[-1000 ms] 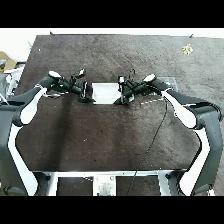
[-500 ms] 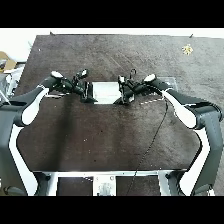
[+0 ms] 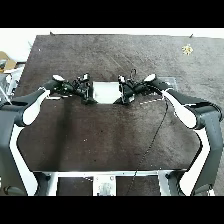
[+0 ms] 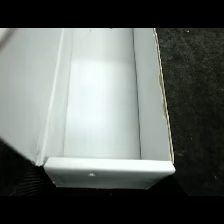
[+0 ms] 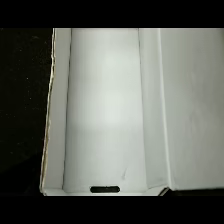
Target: Fold the box and place the chain.
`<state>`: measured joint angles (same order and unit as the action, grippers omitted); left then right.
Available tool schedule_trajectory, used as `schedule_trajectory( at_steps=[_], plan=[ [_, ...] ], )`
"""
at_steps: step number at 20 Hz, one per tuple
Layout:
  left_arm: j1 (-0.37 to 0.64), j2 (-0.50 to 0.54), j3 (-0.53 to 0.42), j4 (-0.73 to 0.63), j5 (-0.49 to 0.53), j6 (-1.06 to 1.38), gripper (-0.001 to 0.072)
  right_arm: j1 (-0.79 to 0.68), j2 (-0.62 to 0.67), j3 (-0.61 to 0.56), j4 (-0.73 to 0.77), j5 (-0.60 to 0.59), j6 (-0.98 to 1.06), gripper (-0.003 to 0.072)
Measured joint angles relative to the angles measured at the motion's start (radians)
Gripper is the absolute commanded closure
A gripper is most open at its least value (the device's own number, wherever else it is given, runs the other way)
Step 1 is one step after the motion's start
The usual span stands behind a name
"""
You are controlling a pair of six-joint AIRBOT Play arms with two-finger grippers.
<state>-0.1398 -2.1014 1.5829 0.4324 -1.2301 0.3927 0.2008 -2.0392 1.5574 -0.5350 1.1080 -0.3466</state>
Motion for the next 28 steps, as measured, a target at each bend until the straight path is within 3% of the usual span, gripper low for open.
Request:
schedule_trajectory(
  at_steps=[13, 14, 16, 18, 28],
  plan=[
    [-0.002, -0.025, -0.003, -0.043, -0.01, 0.068, 0.0002, 0.0, 0.0, 0.0, 0.0, 0.004, -0.002, 0.0219],
    [-0.002, -0.025, -0.003, -0.044, -0.011, 0.07, 0.0054, 0.0, 0.0, 0.0, 0.0, 0.004, -0.002, 0.0219],
    [-0.002, -0.025, -0.003, -0.046, -0.018, 0.069, 0.0368, 0.0, 0.0, 0.0, 0.0, 0.002, -0.001, 0.0219],
    [-0.002, -0.025, -0.003, -0.047, -0.019, 0.059, 0.0547, 0.0, 0.0, 0.0, 0.0, 0.003, -0.001, 0.0219],
    [-0.002, -0.025, -0.003, -0.049, -0.019, 0.044, 0.0546, 0.0, 0.0, 0.0, 0.0, 0.003, -0.001, 0.0219]
  ],
)
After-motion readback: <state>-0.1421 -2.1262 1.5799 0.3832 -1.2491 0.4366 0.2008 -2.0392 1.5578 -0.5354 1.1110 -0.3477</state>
